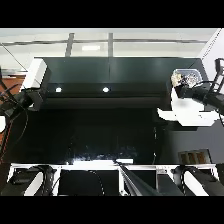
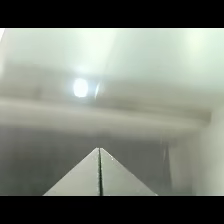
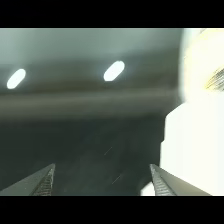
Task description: Fold the box and place the chain.
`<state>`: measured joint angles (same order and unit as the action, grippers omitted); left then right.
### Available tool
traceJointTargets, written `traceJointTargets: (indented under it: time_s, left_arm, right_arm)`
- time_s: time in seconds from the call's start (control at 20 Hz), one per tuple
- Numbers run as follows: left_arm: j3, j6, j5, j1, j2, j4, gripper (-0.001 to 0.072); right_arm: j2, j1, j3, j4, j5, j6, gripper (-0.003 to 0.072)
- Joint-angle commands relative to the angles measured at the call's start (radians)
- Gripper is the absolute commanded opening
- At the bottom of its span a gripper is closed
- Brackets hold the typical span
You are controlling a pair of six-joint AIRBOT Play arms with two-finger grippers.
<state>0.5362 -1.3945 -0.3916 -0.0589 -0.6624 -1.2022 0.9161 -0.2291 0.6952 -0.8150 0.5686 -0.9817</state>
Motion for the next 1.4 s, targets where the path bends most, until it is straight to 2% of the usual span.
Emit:
traceJointTargets:
  time_s: [0.0,0.05,0.2,0.3,0.45,0.6,0.7,0.95,1.05,1.1,1.15,1.2,1.25,1.35]
  left_arm:
    - [0.000,-0.001,0.107,0.001,-0.010,0.041,0.0426]
    - [0.000,-0.002,0.089,0.002,-0.020,0.040,0.0709]
    - [0.000,0.000,-0.019,0.002,-0.054,0.039,0.0713]
    - [0.000,0.001,-0.124,0.002,-0.065,0.029,0.0714]
    - [0.000,0.003,-0.264,0.002,-0.066,-0.023,0.0713]
    - [0.000,0.005,-0.305,0.003,-0.066,-0.044,0.0713]
    - [0.000,0.008,-0.328,0.002,-0.066,-0.055,0.0712]
    - [0.000,0.018,-0.356,0.002,-0.066,-0.058,0.0712]
    - [0.000,0.018,-0.354,0.002,-0.066,-0.057,0.0712]
    - [0.000,0.018,-0.356,0.003,-0.066,-0.056,0.0712]
    - [0.000,0.018,-0.359,0.003,-0.066,-0.054,0.0712]
    - [0.000,0.018,-0.365,0.003,-0.066,-0.054,0.0712]
    - [0.000,0.018,-0.367,0.002,-0.066,-0.054,0.0712]
    - [0.000,0.018,-0.368,0.002,-0.066,-0.051,0.0712]
  right_arm:
    - [0.053,-0.079,0.027,-0.122,-0.243,-0.132,0.0716]
    - [0.102,-0.159,0.071,-0.168,-0.229,-0.180,0.0715]
    - [0.296,-0.448,0.269,-0.245,-0.079,-0.260,0.0715]
    - [0.423,-0.629,0.406,-0.245,0.089,-0.312,0.0715]
    - [0.596,-0.794,0.600,-0.228,0.436,-0.286,0.0714]
    - [0.746,-0.825,0.720,-0.148,0.803,-0.068,0.0714]
    - [0.796,-0.807,0.726,-0.209,0.875,-0.061,0.0714]
    - [0.828,-0.729,0.726,-0.223,0.880,0.052,0.0712]
    - [0.828,-0.697,0.726,-0.240,0.869,0.075,0.0533]
    - [0.828,-0.681,0.726,-0.245,0.859,0.079,0.0420]
    - [0.828,-0.667,0.726,-0.245,0.856,0.086,0.0266]
    - [0.828,-0.653,0.726,-0.246,0.870,0.104,0.0081]
    - [0.827,-0.643,0.726,-0.249,0.892,0.112,0.0011]
    - [0.824,-0.629,0.725,-0.244,0.965,0.109,0.0016]
